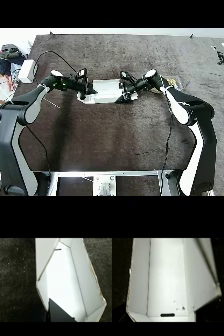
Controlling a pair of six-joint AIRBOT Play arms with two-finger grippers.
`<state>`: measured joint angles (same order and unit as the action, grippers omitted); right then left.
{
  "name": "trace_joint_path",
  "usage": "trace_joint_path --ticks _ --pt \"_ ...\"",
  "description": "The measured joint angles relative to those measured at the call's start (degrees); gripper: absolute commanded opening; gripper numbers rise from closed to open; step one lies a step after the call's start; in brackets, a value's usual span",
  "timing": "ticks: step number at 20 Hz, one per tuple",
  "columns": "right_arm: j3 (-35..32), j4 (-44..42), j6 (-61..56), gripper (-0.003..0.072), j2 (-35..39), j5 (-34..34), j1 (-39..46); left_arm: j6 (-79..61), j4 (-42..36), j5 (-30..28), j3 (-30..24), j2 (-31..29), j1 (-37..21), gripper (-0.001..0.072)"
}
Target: Fold the box and place the chain.
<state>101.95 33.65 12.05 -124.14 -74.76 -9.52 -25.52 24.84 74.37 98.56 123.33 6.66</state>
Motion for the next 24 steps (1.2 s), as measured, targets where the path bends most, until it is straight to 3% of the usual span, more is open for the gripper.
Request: trace_joint_path --ticks 6,8,23,24 --pt "0.0 -0.1 0.4 0.0652 -0.1 0.5 -0.3 0.0 0.0 0.0 0.0 0.0 0.0 0.0012" --pt "0.1 -0.1 0.4 0.0583 -0.1 1.0 -0.5 0.0 0.0 0.0 0.0 0.0 0.0 0.0012" --pt "0.2 2.7 0.4 0.0579 -0.1 3.1 -1.6 0.0 0.0 0.0 0.0 0.0 -0.1 0.0012" --pt "0.2 3.0 0.4 0.048 -0.1 3.2 -1.7 0.0 0.0 0.0 0.0 0.0 -0.1 0.0012"
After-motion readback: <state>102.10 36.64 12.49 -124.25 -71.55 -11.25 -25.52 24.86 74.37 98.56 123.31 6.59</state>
